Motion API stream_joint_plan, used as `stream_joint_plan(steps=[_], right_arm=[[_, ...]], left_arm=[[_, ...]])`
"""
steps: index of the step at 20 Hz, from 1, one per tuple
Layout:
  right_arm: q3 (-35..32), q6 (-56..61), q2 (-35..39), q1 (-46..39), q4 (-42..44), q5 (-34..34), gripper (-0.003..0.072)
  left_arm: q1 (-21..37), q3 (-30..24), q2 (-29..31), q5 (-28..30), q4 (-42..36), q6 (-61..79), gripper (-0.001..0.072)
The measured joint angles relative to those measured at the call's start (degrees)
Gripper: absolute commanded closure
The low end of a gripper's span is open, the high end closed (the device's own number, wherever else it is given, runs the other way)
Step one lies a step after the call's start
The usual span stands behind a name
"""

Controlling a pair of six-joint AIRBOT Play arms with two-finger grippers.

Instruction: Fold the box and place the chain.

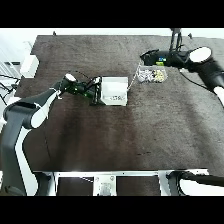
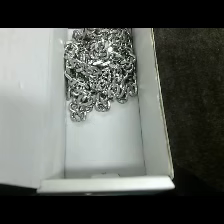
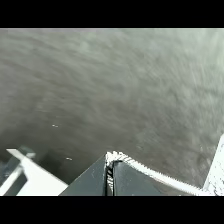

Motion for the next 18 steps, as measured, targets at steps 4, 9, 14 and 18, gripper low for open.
stream_joint_plan(steps=[4, 9, 14, 18], right_arm=[[-0.55, 0.79, 5.73, 2.64, -1.40, 2.95, 0.0687], [-2.62, 3.56, 9.40, 7.52, -3.50, 5.07, 0.0687], [-6.38, 5.99, 10.19, 11.74, -4.48, 3.30, 0.0686], [-10.58, 7.87, 10.29, 13.90, -4.59, -0.94, 0.0686]], left_arm=[[0.00, 0.02, 0.00, 0.00, -0.02, 0.00, 0.0290], [0.00, 0.02, 0.00, 0.00, -0.02, -0.02, 0.0290], [0.00, 0.00, -0.02, 0.00, -0.02, 0.00, 0.0290], [0.00, 0.00, -0.02, 0.00, -0.02, -0.02, 0.0290]])
